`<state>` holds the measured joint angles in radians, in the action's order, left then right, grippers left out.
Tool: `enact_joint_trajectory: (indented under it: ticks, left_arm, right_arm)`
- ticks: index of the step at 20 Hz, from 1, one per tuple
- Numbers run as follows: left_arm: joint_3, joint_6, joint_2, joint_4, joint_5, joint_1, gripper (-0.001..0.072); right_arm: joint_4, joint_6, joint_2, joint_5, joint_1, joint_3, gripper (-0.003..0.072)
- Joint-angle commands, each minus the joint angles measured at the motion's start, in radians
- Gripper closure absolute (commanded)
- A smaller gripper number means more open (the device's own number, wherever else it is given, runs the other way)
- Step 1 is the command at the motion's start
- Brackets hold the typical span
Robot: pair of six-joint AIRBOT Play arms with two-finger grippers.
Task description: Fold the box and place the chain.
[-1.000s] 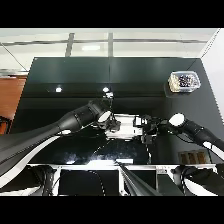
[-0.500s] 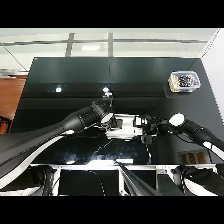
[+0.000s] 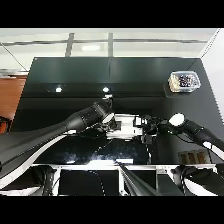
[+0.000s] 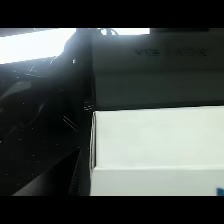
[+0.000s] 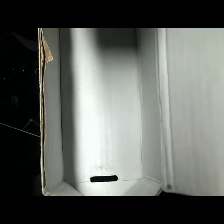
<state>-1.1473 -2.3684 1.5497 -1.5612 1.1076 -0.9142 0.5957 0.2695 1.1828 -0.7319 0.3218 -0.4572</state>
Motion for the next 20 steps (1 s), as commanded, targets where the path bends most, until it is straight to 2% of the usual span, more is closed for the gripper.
enact_joint_trajectory:
  ticks: [1, 2, 3, 4, 7, 8, 9, 10, 11, 14, 15, 16, 18, 20]
  left_arm:
    - [-0.001, 0.0, 0.002, 0.003, 0.003, 0.0, 0.0576]
    - [-0.001, 0.0, 0.003, 0.003, 0.002, 0.0, 0.0584]
    - [-0.001, 0.0, 0.004, 0.003, 0.003, 0.0, 0.0655]
    - [-0.001, 0.0, 0.004, 0.003, 0.002, 0.0, 0.0683]
    - [-0.005, 0.0, 0.004, 0.003, 0.002, 0.0, 0.0682]
    - [-0.006, 0.0, 0.004, 0.003, 0.001, 0.0, 0.0648]
    - [-0.01, -0.001, 0.004, 0.003, -0.002, 0.0, 0.0502]
    - [-0.012, -0.001, 0.004, 0.005, -0.005, 0.0, 0.0395]
    - [-0.013, -0.001, 0.004, 0.006, -0.004, 0.0, 0.0348]
    - [-0.013, -0.001, 0.005, 0.006, 0.005, 0.0, 0.0349]
    - [-0.013, -0.008, 0.005, 0.006, 0.005, 0.0, 0.0371]
    - [-0.013, -0.022, 0.006, 0.006, 0.007, 0.0, 0.0543]
    - [-0.016, -0.02, 0.015, 0.018, 0.013, 0.0, 0.0685]
    - [-0.016, -0.02, 0.022, 0.03, 0.017, 0.0, 0.0682]
  right_arm:
    - [0.0, 0.0, 0.0, 0.0, 0.0, 0.0, 0.0492]
    - [0.0, 0.0, 0.0, 0.0, 0.0, 0.0, 0.0491]
    - [0.0, 0.0, 0.0, 0.0, 0.0, 0.0, 0.0492]
    - [0.0, 0.0, 0.0, 0.0, 0.0, 0.0, 0.0492]
    - [0.0, 0.0, 0.0, 0.0, 0.0, 0.0, 0.0492]
    - [0.0, 0.0, 0.0, 0.0, 0.0, 0.0, 0.0492]
    - [0.0, 0.0, 0.0, 0.0, 0.0, 0.0, 0.0491]
    - [0.0, 0.0, 0.0, 0.0, 0.0, 0.0, 0.0492]
    - [-0.001, 0.0, 0.0, 0.0, 0.0, 0.0, 0.0492]
    - [-0.001, 0.0, 0.0, 0.0, 0.0, 0.0, 0.0492]
    - [0.0, 0.0, 0.0, 0.0, 0.0, 0.0, 0.0492]
    - [0.0, 0.0, 0.0, 0.0, 0.0, 0.0, 0.0492]
    - [0.0, 0.0, 0.0, -0.001, 0.0, 0.0, 0.0492]
    - [0.0, 0.0, 0.0, -0.001, 0.0, 0.0, 0.0491]
